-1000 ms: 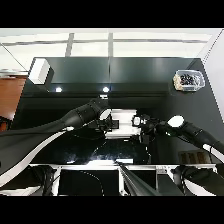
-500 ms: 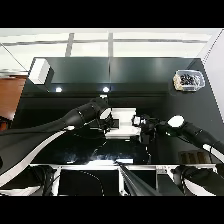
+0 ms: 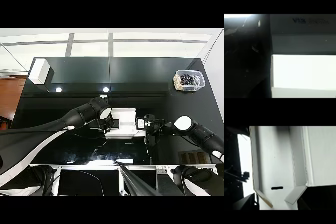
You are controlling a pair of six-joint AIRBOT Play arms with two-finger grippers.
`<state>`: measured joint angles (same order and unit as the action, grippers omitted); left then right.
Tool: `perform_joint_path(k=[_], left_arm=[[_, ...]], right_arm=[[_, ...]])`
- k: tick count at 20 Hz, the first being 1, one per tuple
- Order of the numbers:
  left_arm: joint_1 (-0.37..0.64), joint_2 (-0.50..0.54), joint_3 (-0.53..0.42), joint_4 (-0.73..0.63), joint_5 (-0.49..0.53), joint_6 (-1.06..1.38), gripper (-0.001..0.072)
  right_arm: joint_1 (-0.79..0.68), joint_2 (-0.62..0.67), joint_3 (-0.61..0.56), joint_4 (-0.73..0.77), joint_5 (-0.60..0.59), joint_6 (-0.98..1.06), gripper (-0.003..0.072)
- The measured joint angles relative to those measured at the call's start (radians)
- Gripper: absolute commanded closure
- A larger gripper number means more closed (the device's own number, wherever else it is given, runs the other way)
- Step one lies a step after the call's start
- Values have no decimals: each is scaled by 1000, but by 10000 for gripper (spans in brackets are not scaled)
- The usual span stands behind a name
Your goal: Fold the box and place the chain.
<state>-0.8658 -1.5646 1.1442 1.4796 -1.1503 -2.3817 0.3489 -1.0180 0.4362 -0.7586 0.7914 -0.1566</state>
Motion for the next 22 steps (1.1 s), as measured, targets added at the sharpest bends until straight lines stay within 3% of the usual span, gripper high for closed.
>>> perform_joint_path(k=[2,4,5,6,7,22], left_arm=[[0,0,0,0,-8,0,681],[0,-1,0,1,-14,0,680],[0,-1,0,2,-18,0,680],[0,-1,0,4,-23,1,680],[0,-1,0,4,-29,2,680],[0,-1,0,8,-43,5,680]], right_arm=[[1,8,0,-21,2,0,-16],[1,13,0,-34,-12,0,156],[1,14,0,-40,-18,0,158],[1,15,0,-43,-20,0,224],[1,16,0,-44,-23,0,330],[102,-12,0,106,-59,111,331]])
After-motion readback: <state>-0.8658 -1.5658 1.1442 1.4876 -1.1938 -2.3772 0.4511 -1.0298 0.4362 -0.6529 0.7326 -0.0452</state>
